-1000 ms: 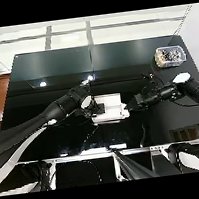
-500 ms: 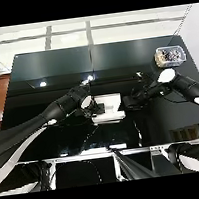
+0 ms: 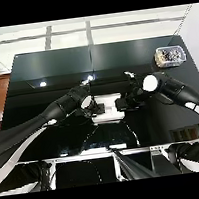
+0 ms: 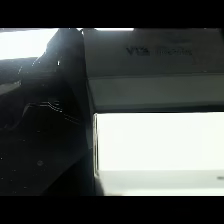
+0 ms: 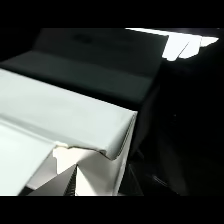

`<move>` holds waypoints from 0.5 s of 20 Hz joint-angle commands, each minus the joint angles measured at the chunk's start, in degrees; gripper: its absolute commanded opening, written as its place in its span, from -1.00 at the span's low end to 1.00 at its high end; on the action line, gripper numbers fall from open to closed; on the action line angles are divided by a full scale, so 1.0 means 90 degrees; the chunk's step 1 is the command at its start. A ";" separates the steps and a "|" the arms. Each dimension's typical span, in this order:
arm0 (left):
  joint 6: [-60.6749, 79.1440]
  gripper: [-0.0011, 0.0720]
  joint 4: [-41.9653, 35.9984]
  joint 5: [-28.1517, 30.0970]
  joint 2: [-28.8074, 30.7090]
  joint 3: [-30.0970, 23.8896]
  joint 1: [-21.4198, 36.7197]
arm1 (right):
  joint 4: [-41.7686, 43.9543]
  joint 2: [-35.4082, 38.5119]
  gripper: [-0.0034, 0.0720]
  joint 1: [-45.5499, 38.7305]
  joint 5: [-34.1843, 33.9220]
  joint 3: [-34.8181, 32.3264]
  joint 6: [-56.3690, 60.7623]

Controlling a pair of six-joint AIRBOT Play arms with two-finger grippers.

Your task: Fold the box and place the chain.

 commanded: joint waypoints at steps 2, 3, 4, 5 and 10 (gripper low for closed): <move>0.0000 -0.90 0.0000 0.0007 0.0000 0.0005 0.0002 | -0.1086 -0.0204 -0.11 0.0673 -0.0114 0.0219 0.1263; 0.0000 -0.90 0.0000 0.0005 0.0000 0.0005 0.0002 | -0.1273 -0.0291 -0.11 0.0806 -0.0112 0.0299 0.1443; 0.0000 -0.89 0.0000 0.0002 0.0000 0.0005 0.0002 | -0.1467 -0.0384 -0.11 0.0930 -0.0080 0.0381 0.1632; 0.0000 -0.90 0.0000 0.0002 0.0000 0.0005 0.0002 | -0.1700 -0.0486 -0.11 0.1049 -0.0002 0.0474 0.1868; 0.0000 -0.89 0.0002 0.0000 0.0000 0.0005 0.0002 | -0.2334 -0.0733 -0.11 0.1370 0.0216 0.0682 0.2720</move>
